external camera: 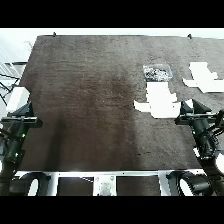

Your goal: Fold the box and place the chain.

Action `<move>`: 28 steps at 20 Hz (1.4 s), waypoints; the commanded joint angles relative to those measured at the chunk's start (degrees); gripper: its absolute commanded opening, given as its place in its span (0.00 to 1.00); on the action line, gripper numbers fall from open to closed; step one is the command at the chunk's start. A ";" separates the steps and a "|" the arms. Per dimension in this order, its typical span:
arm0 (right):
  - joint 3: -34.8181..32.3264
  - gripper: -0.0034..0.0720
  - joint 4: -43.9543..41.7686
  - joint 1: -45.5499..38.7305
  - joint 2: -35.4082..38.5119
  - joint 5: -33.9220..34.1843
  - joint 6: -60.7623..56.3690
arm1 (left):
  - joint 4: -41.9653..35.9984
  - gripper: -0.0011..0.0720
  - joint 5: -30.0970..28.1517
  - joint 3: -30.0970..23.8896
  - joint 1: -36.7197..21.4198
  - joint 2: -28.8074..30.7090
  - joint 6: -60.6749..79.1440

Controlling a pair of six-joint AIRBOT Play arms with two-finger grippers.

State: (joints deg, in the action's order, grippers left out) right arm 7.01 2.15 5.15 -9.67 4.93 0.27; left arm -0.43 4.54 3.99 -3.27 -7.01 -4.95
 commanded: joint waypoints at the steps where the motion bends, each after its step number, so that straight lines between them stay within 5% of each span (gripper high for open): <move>1: 0.00 0.59 -0.02 0.02 0.04 0.00 0.00 | 0.00 0.04 0.00 0.02 -0.04 -0.02 0.02; 11: 5.27 0.65 4.37 -0.59 -1.33 0.87 0.02 | 0.00 0.04 0.00 0.02 -0.04 -0.02 0.02; 15: 17.44 0.65 3.72 -8.85 -16.59 -0.20 -0.48 | 0.00 0.04 0.00 0.02 -0.04 -0.02 0.02; 19: 32.17 0.64 3.98 -25.27 -37.42 -22.16 -8.26 | 0.00 0.04 0.00 0.02 -0.04 -0.02 0.02; 24: 53.59 0.65 33.77 -47.95 -60.46 -62.07 -41.11 | 0.00 0.04 0.00 0.02 -0.04 -0.02 0.02; 28: 69.85 0.64 44.39 -52.57 -71.54 -75.06 -45.53 | 0.00 0.04 0.00 0.02 -0.04 -0.02 0.00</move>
State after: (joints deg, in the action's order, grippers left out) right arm 65.89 35.73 -42.76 -72.69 -55.81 -37.91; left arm -0.45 4.56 3.99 -3.27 -7.01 -4.95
